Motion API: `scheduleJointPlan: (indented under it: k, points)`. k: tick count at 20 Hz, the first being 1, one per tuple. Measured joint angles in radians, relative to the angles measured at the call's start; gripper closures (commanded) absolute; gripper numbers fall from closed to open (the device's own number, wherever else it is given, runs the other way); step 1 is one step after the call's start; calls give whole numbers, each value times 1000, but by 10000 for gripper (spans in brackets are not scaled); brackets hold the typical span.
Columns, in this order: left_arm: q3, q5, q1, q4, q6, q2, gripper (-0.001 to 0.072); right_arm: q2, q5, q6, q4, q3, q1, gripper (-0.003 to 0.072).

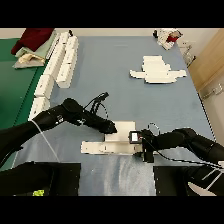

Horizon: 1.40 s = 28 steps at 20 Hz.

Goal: Fold the box.

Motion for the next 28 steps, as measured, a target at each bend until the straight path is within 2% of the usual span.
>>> scheduleJointPlan:
  k: [4, 9, 14, 18, 19, 20, 21, 25, 26, 27, 28]
  points:
    - [3, -6, 3, -2, -11, -64, 624, 0, 0, 0, 0, 0, 0, 151]
    - [24, -27, 5, 1, 10, -72, 623, 0, 0, 0, -1, 0, 0, 151]
    - [103, -127, 5, 27, 130, 53, 623, 0, 0, 0, -1, 0, 0, 151]
    - [136, -250, 5, 173, 183, 225, 622, 0, 0, 0, -1, 0, 0, 151]
    - [140, -285, 5, 226, 192, 269, 564, 0, 0, 0, -2, 0, 0, 151]
    - [142, -310, 5, 282, 201, 308, 423, 0, 0, 0, -1, 0, 0, 150]
    - [144, -327, 5, 333, 205, 340, 396, 0, 0, 0, -2, 0, 0, 150]
    - [144, -367, 3, 488, 255, 410, 391, 0, 0, 0, -2, 0, 0, 150]
    - [139, -375, 3, 510, 283, 418, 239, 0, 0, 0, -1, 0, 0, 150]
    - [129, -377, 4, 522, 311, 423, 206, 0, 0, 0, -1, 0, 0, 150]
    - [113, -380, 8, 533, 341, 427, 204, 0, 0, 0, -1, 0, 0, 150]
